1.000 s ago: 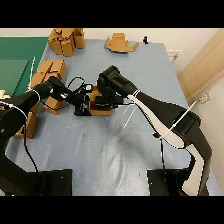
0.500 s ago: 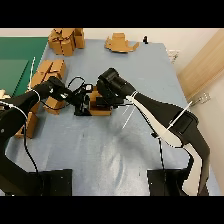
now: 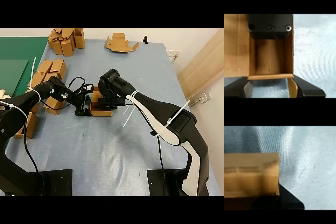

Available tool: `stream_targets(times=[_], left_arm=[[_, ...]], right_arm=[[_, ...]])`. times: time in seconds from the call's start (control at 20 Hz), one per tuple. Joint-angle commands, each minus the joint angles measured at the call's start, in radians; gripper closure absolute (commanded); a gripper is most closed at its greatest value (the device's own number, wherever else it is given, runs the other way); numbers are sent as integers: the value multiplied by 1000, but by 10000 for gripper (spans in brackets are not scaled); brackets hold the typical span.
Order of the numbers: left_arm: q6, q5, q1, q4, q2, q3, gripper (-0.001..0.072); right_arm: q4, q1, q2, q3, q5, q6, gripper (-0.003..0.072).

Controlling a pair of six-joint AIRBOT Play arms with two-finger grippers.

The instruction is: Fold the box.

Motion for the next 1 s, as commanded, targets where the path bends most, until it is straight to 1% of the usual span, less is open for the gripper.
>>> stream_targets(times=[0.0,0.3,0.35,0.45,0.5,0.55,0.65,0.85,0.95], left_arm=[[2,1,1,2,1,1,187],[2,1,1,2,1,1,187],[2,1,1,2,1,1,187],[2,1,1,2,1,1,187],[2,1,1,2,1,1,186],[2,1,1,2,1,1,187],[2,1,1,2,1,1,187],[1,1,1,2,1,1,187],[1,1,1,2,1,1,187]], right_arm=[[-1,0,-4,-1,-15,-25,680],[6,1,-3,0,4,-31,678],[6,1,-3,0,7,-31,611],[6,0,-3,0,6,-31,294],[6,-2,-2,0,6,-31,265],[6,-2,1,0,4,-34,264],[7,-1,12,0,21,-39,209],[26,-6,65,-1,48,-54,208],[28,-15,97,-1,24,-81,208]])
